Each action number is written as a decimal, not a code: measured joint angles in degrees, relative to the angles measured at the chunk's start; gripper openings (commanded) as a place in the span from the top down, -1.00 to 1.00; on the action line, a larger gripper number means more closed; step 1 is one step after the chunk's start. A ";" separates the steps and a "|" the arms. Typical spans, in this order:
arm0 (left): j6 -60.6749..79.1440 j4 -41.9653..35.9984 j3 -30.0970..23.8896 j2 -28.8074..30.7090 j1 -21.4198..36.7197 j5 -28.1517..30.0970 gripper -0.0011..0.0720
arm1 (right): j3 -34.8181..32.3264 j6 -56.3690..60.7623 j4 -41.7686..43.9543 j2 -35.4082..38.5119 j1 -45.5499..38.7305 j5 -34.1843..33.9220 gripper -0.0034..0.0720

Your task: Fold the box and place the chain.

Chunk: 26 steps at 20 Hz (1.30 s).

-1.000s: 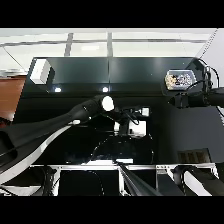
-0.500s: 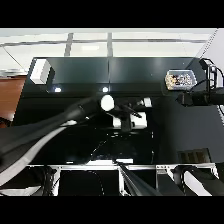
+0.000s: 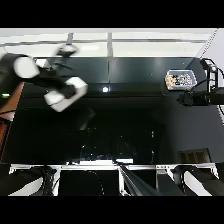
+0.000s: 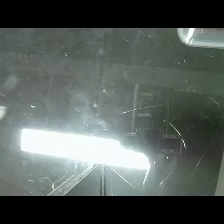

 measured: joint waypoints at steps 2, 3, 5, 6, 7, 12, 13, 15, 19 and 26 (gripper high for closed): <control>-3.69 1.84 -4.00 1.60 9.92 -0.39 0.32 | 0.00 0.11 -0.02 0.00 0.00 -0.09 0.87; -4.94 2.36 -6.27 1.99 14.86 -0.31 0.32 | 0.00 0.13 -0.02 -0.02 0.00 -0.11 0.87; -6.49 2.75 -9.84 2.05 23.15 2.49 0.32 | 0.00 0.13 0.02 -0.07 0.04 -0.22 0.87; -6.75 2.36 -10.99 1.68 26.53 4.09 0.32 | 0.00 0.13 0.20 -0.07 0.04 -0.31 0.88; -6.62 1.40 -11.69 1.09 29.09 6.12 0.32 | 0.00 0.13 0.44 -0.07 0.04 -0.35 0.88; 0.79 -2.82 -10.88 -5.86 34.56 16.00 0.32 | 0.00 0.15 2.49 -0.07 0.04 -0.92 0.87; 2.01 -3.19 -10.36 -7.69 34.93 17.31 0.32 | 0.00 0.22 2.78 -0.07 0.04 -0.92 0.87; 3.63 -3.58 -9.05 -11.15 35.34 20.52 0.32 | 0.00 0.90 3.06 -0.07 0.04 -0.96 0.87; 5.95 -4.61 -5.55 -16.81 35.12 24.41 0.32 | 0.00 1.90 3.41 -0.07 0.04 -1.05 0.87; 6.99 -7.17 -2.73 -21.16 33.44 28.79 -0.17 | 0.00 2.73 3.67 -0.07 0.07 -1.07 0.87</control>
